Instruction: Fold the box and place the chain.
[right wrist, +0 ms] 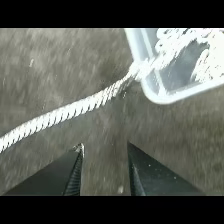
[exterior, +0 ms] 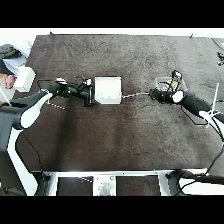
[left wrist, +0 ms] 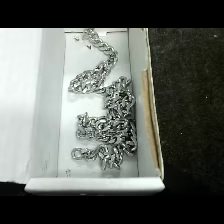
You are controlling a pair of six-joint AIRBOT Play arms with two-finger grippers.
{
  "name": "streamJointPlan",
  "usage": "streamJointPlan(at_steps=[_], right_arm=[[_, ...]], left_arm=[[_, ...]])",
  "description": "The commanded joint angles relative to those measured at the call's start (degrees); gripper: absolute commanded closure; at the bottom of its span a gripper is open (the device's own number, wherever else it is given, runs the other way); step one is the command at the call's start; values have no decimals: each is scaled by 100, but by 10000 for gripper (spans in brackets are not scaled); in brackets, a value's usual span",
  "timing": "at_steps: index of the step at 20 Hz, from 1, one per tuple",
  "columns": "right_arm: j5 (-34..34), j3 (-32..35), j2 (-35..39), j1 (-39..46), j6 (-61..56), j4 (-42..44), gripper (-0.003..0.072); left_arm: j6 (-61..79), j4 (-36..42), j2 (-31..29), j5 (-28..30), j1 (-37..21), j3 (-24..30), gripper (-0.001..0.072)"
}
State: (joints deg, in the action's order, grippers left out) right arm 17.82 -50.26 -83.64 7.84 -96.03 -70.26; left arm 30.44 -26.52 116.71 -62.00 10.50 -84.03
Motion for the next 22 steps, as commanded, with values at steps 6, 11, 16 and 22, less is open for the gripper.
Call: streamJointPlan(at_steps=[6, 11, 16, 22], right_arm=[[-778, -682, -1005, -50, -48, 750, 339], [-649, -802, -901, -118, -39, 763, 697], [-468, -800, 717, -1047, 605, 752, 697], [-1394, -820, 1784, -2496, 710, 769, 697]], left_arm=[[2, -2, 2, 0, -2, 0, 424], [2, -2, 2, 2, -2, 0, 424], [2, -2, 2, 2, -2, 0, 424], [2, -2, 2, 2, -2, 0, 423]])
